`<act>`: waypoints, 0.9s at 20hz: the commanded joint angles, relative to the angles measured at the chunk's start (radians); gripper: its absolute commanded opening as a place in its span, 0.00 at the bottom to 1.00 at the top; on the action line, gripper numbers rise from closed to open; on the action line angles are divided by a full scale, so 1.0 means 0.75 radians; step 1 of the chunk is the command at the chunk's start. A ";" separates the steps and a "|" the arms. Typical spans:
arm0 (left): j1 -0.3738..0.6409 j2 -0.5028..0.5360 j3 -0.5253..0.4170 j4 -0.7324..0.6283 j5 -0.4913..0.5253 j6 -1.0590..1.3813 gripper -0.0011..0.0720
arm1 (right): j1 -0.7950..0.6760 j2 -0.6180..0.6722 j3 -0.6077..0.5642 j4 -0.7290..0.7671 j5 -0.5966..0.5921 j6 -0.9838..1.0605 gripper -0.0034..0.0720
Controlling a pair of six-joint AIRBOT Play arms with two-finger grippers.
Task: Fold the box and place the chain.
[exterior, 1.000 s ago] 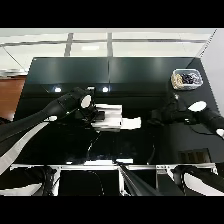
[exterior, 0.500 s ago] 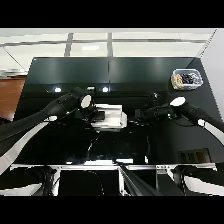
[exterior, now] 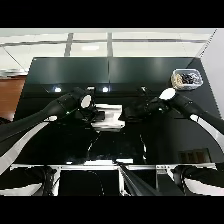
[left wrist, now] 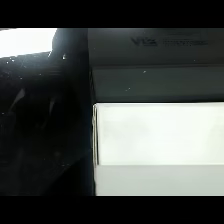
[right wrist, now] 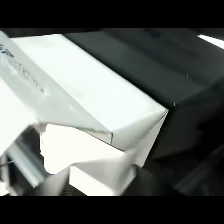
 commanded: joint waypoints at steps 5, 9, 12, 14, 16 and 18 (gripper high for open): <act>0.001 0.001 0.001 0.001 0.000 0.001 0.05 | 0.192 -0.004 0.144 -0.389 -0.129 0.411 0.53; 0.001 0.001 0.001 0.001 0.000 0.001 0.05 | 0.287 -0.030 0.173 -0.608 -0.160 0.653 0.53; 0.001 0.001 0.001 0.001 -0.001 0.001 0.05 | 0.362 -0.061 0.205 -0.766 -0.162 0.850 0.53; 0.001 0.001 0.001 0.001 -0.001 0.001 0.05 | 0.407 -0.084 0.238 -0.890 -0.142 0.998 0.53; 0.001 0.001 0.001 0.001 -0.001 0.001 0.05 | 0.459 -0.122 0.298 -1.032 -0.090 1.153 0.53; 0.001 0.001 0.001 0.001 -0.001 0.001 0.05 | 0.512 -0.175 0.378 -1.168 -0.010 1.285 0.53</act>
